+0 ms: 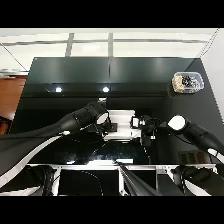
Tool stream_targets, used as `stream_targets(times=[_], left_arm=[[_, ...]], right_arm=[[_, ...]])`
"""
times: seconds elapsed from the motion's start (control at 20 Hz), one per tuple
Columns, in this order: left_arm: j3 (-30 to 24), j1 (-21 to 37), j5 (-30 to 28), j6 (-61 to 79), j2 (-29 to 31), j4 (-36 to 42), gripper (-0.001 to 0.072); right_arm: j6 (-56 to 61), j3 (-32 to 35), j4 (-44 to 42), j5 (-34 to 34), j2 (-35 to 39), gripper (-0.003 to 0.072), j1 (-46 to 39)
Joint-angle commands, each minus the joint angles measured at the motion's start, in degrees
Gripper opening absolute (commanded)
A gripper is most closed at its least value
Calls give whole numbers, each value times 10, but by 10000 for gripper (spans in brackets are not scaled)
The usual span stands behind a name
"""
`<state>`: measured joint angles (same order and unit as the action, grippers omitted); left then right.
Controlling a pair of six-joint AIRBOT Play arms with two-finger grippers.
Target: Fold the box and place the chain.
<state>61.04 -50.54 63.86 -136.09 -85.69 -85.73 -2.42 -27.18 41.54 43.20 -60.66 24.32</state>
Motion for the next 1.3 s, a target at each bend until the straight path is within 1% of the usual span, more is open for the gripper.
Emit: stream_targets(times=[0.0,0.25,0.35,0.5,0.55,0.6,0.65,0.9,1.25], left_arm=[[0,-1,9,9,0,-10,28],[0,-1,7,9,0,-12,29],[0,-1,7,9,0,-12,29],[0,-1,7,9,0,-12,29],[0,-1,7,9,0,-12,29],[0,-1,7,9,0,-12,29],[0,-1,7,9,0,-12,29],[0,-1,7,9,0,-8,29],[0,-1,4,9,0,-5,29]], right_arm=[[26,0,63,18,22,697,0],[2,0,54,11,18,696,0],[-2,0,54,17,6,498,0],[-10,1,39,4,-7,493,11],[-10,1,23,-7,-9,428,17],[-10,1,8,-14,-12,270,24],[-10,1,-5,-21,-14,235,30],[-5,1,-72,-32,-18,234,40],[9,4,-85,-34,-23,235,40]])
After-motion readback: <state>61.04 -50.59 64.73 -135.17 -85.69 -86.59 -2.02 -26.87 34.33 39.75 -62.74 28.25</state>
